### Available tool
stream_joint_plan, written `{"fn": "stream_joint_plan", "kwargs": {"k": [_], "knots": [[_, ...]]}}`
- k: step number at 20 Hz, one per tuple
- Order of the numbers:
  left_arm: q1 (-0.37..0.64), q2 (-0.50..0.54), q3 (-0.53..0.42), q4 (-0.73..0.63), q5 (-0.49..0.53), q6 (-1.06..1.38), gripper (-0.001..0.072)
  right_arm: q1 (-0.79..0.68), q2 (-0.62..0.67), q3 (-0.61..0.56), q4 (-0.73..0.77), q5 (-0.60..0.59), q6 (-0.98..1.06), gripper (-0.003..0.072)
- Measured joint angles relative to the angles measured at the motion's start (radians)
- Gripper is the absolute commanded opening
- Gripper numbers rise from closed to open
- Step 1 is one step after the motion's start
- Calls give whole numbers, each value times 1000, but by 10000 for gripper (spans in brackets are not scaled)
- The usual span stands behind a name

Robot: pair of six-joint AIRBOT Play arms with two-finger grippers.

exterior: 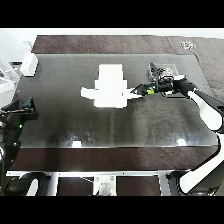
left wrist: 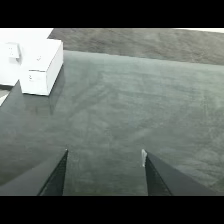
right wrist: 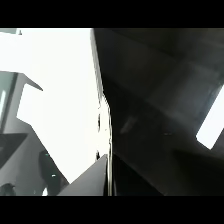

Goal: Fold the box and place the chain.

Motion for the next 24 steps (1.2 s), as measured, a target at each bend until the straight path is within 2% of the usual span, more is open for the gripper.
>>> {"fn": "stream_joint_plan", "kwargs": {"k": [5,7,8,11,15,18,22,24], "knots": [[0,0,0,3,-75,-2,524,8,-25,36,-17,-16,8,7],[0,0,0,3,-109,1,646,15,-33,42,-25,-18,11,7],[0,0,0,3,-123,2,660,19,-36,44,-27,-19,12,7],[0,0,11,4,-175,19,659,27,-40,48,-34,-31,13,7],[0,-26,79,5,-270,89,660,29,-42,59,-44,-38,15,7],[0,-134,159,5,-324,146,660,31,-42,69,-63,-40,26,8],[0,-354,285,2,-386,214,660,31,-42,73,-74,-42,32,8],[0,-433,322,-2,-406,221,658,31,-42,74,-76,-43,34,8]]}}
